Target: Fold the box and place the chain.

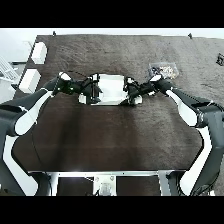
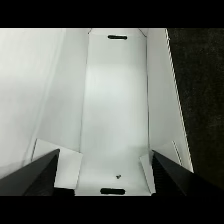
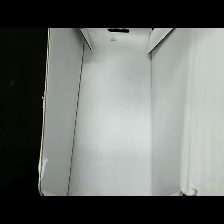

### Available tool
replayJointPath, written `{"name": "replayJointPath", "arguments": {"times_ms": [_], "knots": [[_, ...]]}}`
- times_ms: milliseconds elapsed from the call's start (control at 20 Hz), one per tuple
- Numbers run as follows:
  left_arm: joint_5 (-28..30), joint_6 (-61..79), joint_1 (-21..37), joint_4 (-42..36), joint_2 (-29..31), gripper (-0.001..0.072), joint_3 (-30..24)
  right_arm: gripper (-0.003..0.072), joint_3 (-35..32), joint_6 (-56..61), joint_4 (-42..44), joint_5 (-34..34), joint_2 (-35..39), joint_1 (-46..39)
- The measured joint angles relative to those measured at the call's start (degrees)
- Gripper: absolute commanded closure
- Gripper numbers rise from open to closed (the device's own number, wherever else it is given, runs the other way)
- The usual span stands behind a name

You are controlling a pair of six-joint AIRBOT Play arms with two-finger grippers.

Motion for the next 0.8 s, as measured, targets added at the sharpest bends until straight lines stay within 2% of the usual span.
{"name": "replayJointPath", "arguments": {"times_ms": [50,100,150,200,550,800], "knots": [[0.04,0.00,0.00,0.00,0.00,0.0079,0.00,0.0123,0.00,0.00,0.00,0.02,0.00,0.00],[0.11,0.00,0.00,-0.04,0.00,0.0254,0.00,0.0123,0.00,0.00,-0.02,0.04,0.00,0.00],[0.61,0.00,0.07,-0.24,0.02,0.0495,0.04,0.0123,0.00,-0.07,-0.09,0.33,0.00,0.00],[0.70,0.00,0.15,-0.22,0.02,0.0684,0.07,0.0123,0.00,-0.17,-0.22,0.76,0.00,0.04],[-0.98,-2.34,4.79,0.81,0.59,0.0690,0.09,0.0123,-0.02,-0.15,-0.15,0.50,0.00,0.09],[-8.09,-5.33,10.51,-3.54,3.61,0.0693,0.09,0.0123,-0.02,-0.13,-0.13,0.35,0.00,0.09]]}}
